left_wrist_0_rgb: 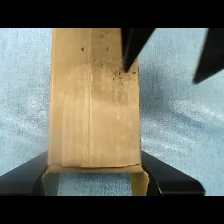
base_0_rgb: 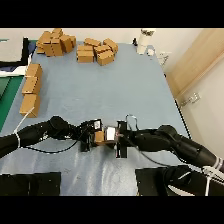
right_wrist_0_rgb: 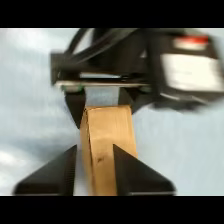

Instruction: Fold the box.

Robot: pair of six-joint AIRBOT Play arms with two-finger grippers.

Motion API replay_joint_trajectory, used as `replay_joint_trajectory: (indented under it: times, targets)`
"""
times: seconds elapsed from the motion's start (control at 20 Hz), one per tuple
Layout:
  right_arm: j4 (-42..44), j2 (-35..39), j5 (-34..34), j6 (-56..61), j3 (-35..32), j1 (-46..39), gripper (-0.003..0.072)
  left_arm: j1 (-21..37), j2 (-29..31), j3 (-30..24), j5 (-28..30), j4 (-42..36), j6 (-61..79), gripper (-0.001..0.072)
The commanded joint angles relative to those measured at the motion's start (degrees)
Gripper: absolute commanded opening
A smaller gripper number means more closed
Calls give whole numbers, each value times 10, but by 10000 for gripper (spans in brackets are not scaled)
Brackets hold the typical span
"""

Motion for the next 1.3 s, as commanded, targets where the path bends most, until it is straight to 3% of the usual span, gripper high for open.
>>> replay_joint_trajectory:
  times: [0.0,0.1,0.2,0.3,0.4,0.55,1.25]
  targets:
    - [1,57,-90,342,4,-14,15,0,0,0,0,0,0,470]
    - [22,75,-134,460,-12,-21,3,0,0,0,0,0,0,470]
    - [91,80,-130,508,-50,-24,2,0,0,0,0,0,0,470]
    - [170,80,-56,530,-98,-23,3,0,0,0,0,0,0,470]
    - [233,76,69,536,-132,-23,2,0,0,0,0,0,0,469]
    - [243,52,179,575,-132,-23,2,0,0,0,0,0,0,469]
    - [236,-11,167,579,-132,-22,2,0,0,0,0,0,0,470]
